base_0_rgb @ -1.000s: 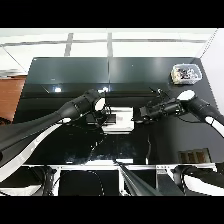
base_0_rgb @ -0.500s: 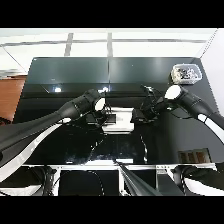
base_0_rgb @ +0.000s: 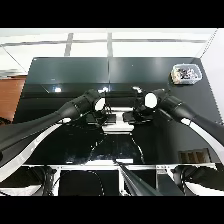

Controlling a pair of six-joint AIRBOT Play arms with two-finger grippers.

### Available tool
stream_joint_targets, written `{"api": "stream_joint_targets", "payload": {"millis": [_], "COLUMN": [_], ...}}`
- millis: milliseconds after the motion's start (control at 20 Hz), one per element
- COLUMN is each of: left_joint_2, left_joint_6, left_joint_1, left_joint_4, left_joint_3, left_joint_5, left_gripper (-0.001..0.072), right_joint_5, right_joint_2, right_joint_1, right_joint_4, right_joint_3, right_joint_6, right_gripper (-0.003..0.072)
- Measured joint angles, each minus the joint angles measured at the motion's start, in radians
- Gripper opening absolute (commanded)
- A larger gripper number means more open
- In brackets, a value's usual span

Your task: Fold the box and place the chain.

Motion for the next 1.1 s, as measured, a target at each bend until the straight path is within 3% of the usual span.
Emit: {"api": "stream_joint_targets", "payload": {"millis": [400,450,500,700,800,850,900,1050,1100], "left_joint_2": [0.0,0.0,0.0,0.0,0.0,0.0,0.0,0.0,0.0], "left_joint_6": [0.0,0.0,0.0,-0.002,0.002,0.004,0.002,-0.002,-0.002], "left_joint_1": [0.0,0.0,0.0,0.0,0.0,0.0,0.0,0.0,0.0], "left_joint_4": [-0.002,-0.002,-0.002,-0.003,0.0,0.004,0.005,-0.002,-0.002], "left_joint_3": [0.0,0.0,0.0,0.0,0.0,0.0,0.0,0.0,0.0], "left_joint_5": [0.0,0.0,0.002,-0.001,-0.001,-0.004,-0.004,-0.002,-0.002], "left_gripper": [0.0027,0.0027,0.0027,0.0027,0.0027,0.0027,0.0027,0.0027,0.0027], "right_joint_5": [0.035,0.04,0.039,0.041,0.046,0.05,0.046,0.04,0.04], "right_joint_2": [-0.042,-0.044,-0.047,-0.056,-0.059,-0.06,-0.061,-0.062,-0.062], "right_joint_1": [0.09,0.091,0.093,0.099,0.1,0.101,0.101,0.101,0.101], "right_joint_4": [-0.182,-0.188,-0.19,-0.196,-0.196,-0.198,-0.196,-0.192,-0.192], "right_joint_3": [0.029,0.03,0.031,0.031,0.031,0.031,0.031,0.031,0.031], "right_joint_6": [0.26,0.272,0.278,0.296,0.296,0.295,0.296,0.301,0.301], "right_gripper": [0.0232,0.0067,0.0016,0.0017,0.0196,0.0162,0.0016,0.0017,0.0074]}}
